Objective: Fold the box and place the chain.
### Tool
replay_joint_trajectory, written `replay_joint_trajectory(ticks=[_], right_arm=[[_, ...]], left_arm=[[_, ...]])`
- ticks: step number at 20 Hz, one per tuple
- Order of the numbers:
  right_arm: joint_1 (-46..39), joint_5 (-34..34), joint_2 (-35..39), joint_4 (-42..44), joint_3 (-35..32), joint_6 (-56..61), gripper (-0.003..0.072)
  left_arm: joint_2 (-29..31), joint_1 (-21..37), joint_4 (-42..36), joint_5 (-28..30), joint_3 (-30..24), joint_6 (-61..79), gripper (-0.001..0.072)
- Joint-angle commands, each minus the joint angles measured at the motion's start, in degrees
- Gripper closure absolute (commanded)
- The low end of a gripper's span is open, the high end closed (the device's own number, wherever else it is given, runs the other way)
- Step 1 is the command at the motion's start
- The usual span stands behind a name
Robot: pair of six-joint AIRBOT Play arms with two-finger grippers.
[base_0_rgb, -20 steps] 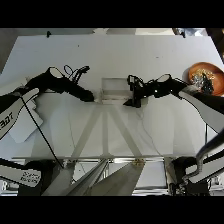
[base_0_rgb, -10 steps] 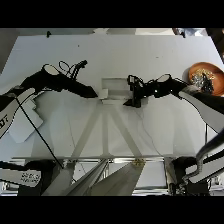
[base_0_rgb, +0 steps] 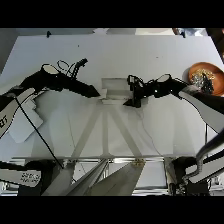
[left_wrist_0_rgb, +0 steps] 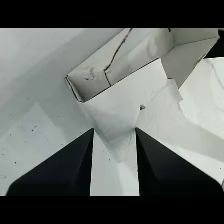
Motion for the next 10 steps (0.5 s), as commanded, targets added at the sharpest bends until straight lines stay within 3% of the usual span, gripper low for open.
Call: replay_joint_trajectory(ticks=[1,4,10], right_arm=[[0.0,0.0,0.0,0.0,0.0,0.0,0.0167],[0.0,0.0,0.0,0.0,0.0,0.0,0.0167],[0.0,0.0,0.0,0.0,0.0,0.0,0.0167]], left_arm=[[-0.2,0.0,-2.2,-0.1,0.0,2.8,0.0351],[-1.5,-0.2,-3.1,0.0,0.0,2.7,0.018],[-3.4,-1.1,-8.5,0.1,0.0,2.7,0.0122]])
